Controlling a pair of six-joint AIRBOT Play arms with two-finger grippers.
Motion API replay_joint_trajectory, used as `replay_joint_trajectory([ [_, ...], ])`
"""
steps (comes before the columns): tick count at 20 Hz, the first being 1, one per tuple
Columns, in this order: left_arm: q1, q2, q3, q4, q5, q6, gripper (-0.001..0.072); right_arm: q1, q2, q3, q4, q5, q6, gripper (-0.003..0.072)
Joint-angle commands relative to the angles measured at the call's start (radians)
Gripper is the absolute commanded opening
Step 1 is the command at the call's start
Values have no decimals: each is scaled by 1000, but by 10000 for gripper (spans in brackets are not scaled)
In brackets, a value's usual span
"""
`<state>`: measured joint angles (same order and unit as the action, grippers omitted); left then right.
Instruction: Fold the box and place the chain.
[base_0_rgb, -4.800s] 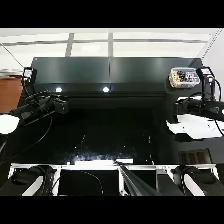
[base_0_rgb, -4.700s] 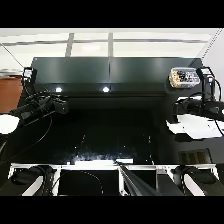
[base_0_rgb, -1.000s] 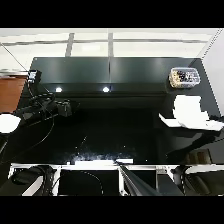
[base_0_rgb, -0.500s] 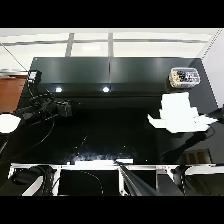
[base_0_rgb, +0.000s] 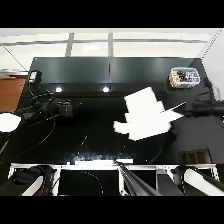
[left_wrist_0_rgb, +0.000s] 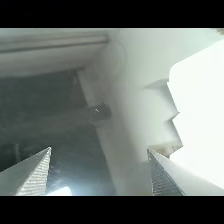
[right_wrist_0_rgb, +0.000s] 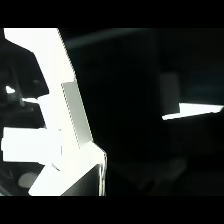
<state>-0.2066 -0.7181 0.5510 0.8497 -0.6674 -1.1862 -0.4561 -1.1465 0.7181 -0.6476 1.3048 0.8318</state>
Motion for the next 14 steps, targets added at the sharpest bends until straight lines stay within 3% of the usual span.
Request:
replay_joint_trajectory([
  [1, -1, -26, 0, -40, -26, 1, 700, 223, 249, -260, 171, -250, -28, 43],
  [4, -5, -70, 0, -55, -46, 0, 700, 397, 323, -365, 229, -354, -29, 43],
  [9, 0, -216, 0, -213, -247, 22, 701, 622, 323, -411, 229, -514, -86, 43],
  [11, 2, -277, -10, -220, -260, 49, 701, 653, 323, -411, 232, -540, -85, 43],
  [14, 3, -392, -43, -366, -351, 190, 701, 653, 323, -411, 232, -538, -85, 43],
])
